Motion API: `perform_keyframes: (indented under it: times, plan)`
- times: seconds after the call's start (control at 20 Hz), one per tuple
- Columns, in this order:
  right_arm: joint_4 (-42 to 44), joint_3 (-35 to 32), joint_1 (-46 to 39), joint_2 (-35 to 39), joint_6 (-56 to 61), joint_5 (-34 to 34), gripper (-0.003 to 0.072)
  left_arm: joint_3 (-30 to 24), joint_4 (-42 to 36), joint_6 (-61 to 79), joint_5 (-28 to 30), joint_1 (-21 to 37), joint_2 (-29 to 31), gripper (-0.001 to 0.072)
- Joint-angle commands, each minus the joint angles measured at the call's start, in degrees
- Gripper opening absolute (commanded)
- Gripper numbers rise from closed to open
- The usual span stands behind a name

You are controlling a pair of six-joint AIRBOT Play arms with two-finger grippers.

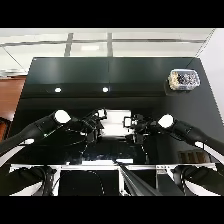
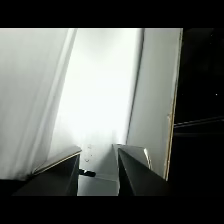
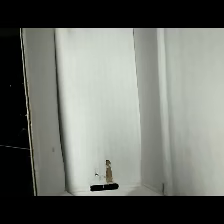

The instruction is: Fold the box and place the chain.

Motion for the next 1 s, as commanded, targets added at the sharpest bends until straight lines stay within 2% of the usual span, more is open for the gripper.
perform_keyframes:
  times: [0.0,0.05,0.1,0.15,0.2,0.25,0.3,0.35,0.45,0.65,0.75,0.85,0.95]
  plan:
    - [0.04,-0.02,0.04,0.00,0.02,0.00,0.0129,0.00,0.17,0.04,-0.13,-0.13,-0.20,0.0285]
    - [0.02,-0.02,0.04,0.00,0.02,0.00,0.0128,0.00,0.17,0.02,-0.20,-0.11,-0.17,0.0149]
    - [0.02,-0.02,0.04,0.00,0.02,0.00,0.0128,0.00,0.13,0.02,-0.28,-0.11,-0.17,0.0057]
    - [0.04,-0.02,0.04,0.00,0.02,0.00,0.0128,0.00,0.04,0.02,-0.35,-0.13,-0.17,0.0224]
    - [0.02,-0.02,0.04,0.00,0.02,0.00,0.0128,0.00,0.07,-0.02,-0.52,-0.11,-0.15,0.0437]
    - [0.02,-0.02,0.04,0.00,0.02,0.00,0.0129,0.00,0.17,-0.42,-0.52,-0.11,-0.13,0.0406]
    - [0.04,-0.02,0.04,0.00,0.02,0.00,0.0129,0.00,0.39,-0.42,-0.72,-0.02,0.20,0.0193]
    - [0.04,-0.02,0.04,0.00,0.02,0.00,0.0129,0.00,1.25,-0.46,-1.38,0.09,0.87,0.0032]
    - [0.04,-0.02,0.04,0.00,0.02,0.00,0.0129,0.00,5.05,-6.16,-2.36,0.87,3.28,0.0031]
    - [0.04,-0.02,0.04,0.00,0.02,0.00,0.0129,0.00,20.87,-24.35,-7.10,7.21,12.15,0.0032]
    - [0.04,-0.02,0.04,0.00,0.02,0.00,0.0128,0.00,28.74,-35.76,-10.01,12.85,16.41,0.0031]
    - [0.02,-0.02,0.04,0.00,0.02,0.00,0.0128,-0.02,35.04,-54.69,-11.04,19.82,18.45,0.0031]
    - [0.04,-0.02,0.04,0.00,0.02,0.00,0.0128,-0.42,33.57,-74.03,-14.01,28.24,17.18,0.0033]
